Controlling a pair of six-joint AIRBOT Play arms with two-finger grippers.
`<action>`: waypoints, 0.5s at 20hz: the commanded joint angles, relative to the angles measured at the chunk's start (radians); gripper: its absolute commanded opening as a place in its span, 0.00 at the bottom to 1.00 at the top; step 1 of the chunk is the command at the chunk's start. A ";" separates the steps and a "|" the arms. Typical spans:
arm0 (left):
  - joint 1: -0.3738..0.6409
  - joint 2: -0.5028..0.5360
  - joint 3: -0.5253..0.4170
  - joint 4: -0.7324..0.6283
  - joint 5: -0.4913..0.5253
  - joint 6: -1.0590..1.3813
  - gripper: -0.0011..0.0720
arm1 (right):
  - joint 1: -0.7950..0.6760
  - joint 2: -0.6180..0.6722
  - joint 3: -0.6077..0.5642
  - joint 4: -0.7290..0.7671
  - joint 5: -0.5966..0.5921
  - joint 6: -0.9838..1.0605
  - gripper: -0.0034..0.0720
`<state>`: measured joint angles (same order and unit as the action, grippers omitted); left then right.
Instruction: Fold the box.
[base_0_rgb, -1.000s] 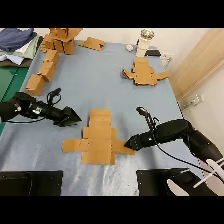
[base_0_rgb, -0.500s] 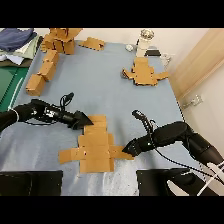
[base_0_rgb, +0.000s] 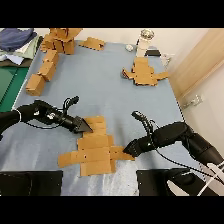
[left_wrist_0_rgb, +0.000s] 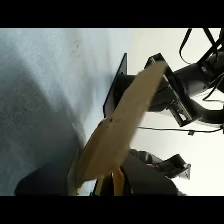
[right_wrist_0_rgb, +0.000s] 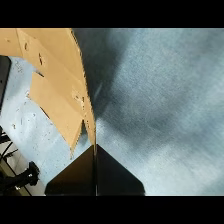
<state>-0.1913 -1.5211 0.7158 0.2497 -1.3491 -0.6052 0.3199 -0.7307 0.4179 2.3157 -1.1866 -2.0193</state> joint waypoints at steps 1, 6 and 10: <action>-0.001 -0.001 0.000 0.013 0.011 0.046 0.03 | 0.000 0.001 0.000 -0.004 0.000 0.014 0.04; -0.017 -0.001 0.001 0.010 -0.013 0.092 0.03 | 0.000 0.001 0.000 -0.004 0.025 0.029 0.13; -0.074 0.033 0.053 0.010 0.023 0.165 0.03 | -0.025 0.001 0.077 -0.156 0.088 0.132 0.65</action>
<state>-0.2321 -1.5093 0.7403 0.2607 -1.3525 -0.4957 0.3107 -0.7307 0.4465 2.2704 -1.1427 -1.9675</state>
